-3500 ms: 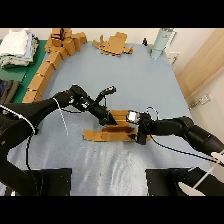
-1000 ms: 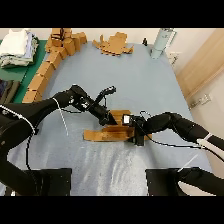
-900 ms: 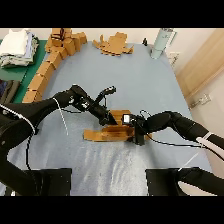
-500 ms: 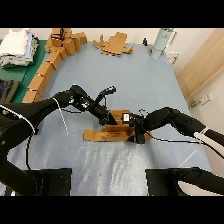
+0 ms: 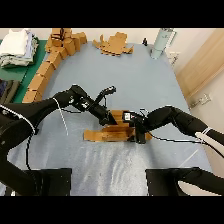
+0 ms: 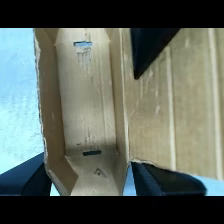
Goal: Fold the box.
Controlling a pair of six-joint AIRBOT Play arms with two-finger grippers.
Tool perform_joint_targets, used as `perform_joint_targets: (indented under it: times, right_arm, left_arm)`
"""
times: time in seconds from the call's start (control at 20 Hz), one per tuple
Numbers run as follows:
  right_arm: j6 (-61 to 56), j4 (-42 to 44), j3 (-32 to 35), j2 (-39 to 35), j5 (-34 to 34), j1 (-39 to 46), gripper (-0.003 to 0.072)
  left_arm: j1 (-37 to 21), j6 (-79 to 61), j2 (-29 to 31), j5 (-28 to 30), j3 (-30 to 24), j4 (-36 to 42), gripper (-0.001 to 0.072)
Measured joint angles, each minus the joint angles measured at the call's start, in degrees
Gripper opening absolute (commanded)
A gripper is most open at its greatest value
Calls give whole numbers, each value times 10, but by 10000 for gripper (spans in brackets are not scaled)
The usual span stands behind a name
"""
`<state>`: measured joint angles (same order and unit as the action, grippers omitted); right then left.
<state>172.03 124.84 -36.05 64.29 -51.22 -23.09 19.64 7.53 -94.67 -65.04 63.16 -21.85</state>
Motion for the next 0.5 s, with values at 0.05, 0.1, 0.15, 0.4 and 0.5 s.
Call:
perform_joint_targets:
  times: [0.05,0.1,0.15,0.4,0.5]
  right_arm:
    - [0,1,0,2,2,0,696]
    - [0,3,0,5,6,0,697]
    - [1,4,0,8,7,0,697]
    - [0,11,0,25,12,0,697]
    - [0,12,0,27,12,0,694]
  left_arm:
    - [0,0,0,0,0,0,12]
    - [0,0,0,1,0,0,13]
    - [0,0,0,1,0,0,13]
    - [0,0,0,0,0,0,13]
    - [0,0,0,0,0,0,13]
